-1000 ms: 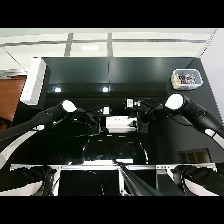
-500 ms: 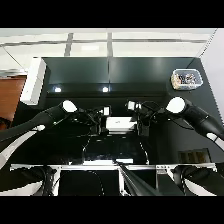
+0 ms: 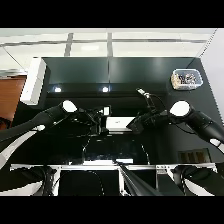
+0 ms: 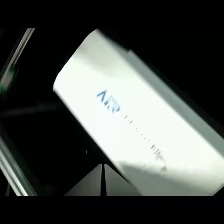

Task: Fold the box and place the chain.

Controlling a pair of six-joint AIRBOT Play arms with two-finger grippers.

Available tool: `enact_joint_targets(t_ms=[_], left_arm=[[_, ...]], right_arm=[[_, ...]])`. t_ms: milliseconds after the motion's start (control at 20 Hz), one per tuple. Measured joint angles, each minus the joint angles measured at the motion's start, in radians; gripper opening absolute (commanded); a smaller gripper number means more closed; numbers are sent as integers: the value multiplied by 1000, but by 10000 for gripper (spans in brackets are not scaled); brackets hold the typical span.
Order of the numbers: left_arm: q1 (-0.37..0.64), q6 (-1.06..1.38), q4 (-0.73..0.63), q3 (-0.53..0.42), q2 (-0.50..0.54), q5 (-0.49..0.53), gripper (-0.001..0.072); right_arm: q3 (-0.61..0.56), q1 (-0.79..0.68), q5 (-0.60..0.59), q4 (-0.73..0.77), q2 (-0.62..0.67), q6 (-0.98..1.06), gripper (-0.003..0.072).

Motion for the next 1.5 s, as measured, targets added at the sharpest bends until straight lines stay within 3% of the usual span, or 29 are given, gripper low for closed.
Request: enact_joint_targets(t_ms=[300, 550, 600, 650, 700, 1000, 1150, 1300, 1500], left_arm=[[0, -1, 0, 0, 0, 0, 351], [0, -1, -3, 0, 0, 8, 361], [0, -1, -2, 0, 2, 6, 428], [1, -2, 1, 0, 6, 6, 598], [3, -11, 3, 0, 14, 5, 717], [37, -231, 111, 18, 142, -66, 716], [20, -343, 140, 71, 190, -116, 709], [-50, -426, 149, 171, 137, -98, 709], [-130, -526, 163, 351, -44, -69, 710]], right_arm=[[-13, -2, -90, 74, -100, 74, 22], [-5, -57, -31, 43, -87, 89, 22], [6, -83, -9, 31, -68, 90, 22], [24, -116, 24, 35, -39, 89, 22], [42, -150, 66, 36, -9, 89, 23], [104, -423, 253, -3, 193, 89, 22], [109, -507, 283, -52, 230, 90, 23], [111, -542, 275, -84, 244, 93, 22], [110, -558, 231, -111, 251, 92, 23]])
